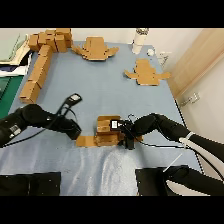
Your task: Fold the box.
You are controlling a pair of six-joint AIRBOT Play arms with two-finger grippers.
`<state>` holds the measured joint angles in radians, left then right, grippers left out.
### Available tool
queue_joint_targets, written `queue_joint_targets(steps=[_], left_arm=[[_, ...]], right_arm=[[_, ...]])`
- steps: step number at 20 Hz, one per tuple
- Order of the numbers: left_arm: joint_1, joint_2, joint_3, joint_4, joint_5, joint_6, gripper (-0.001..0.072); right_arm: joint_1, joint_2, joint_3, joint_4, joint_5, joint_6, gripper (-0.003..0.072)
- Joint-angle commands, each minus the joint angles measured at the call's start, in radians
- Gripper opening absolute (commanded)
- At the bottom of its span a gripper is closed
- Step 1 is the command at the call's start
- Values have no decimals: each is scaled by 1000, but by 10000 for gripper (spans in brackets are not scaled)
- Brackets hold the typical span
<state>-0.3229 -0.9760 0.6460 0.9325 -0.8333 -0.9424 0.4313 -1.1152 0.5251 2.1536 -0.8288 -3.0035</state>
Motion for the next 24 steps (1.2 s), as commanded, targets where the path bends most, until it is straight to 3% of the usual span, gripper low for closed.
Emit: queue_joint_targets(steps=[1, 5, 8, 14, 24], left_arm=[[129, 50, -29, 142, -135, -348, 13], [185, 12, -92, 62, -126, -362, 13], [94, -65, -111, -59, -47, -303, 13], [-45, -141, -111, -130, 113, -275, 13], [-101, -140, -111, -238, 120, -198, 13]], right_arm=[[1, 1, -1, 0, 0, 0, 507], [1, 1, -1, 0, 0, 0, 507], [1, 1, -1, 0, 0, 0, 507], [1, 1, -1, 0, 0, 0, 508], [1, 1, -1, 0, 0, 0, 507]])
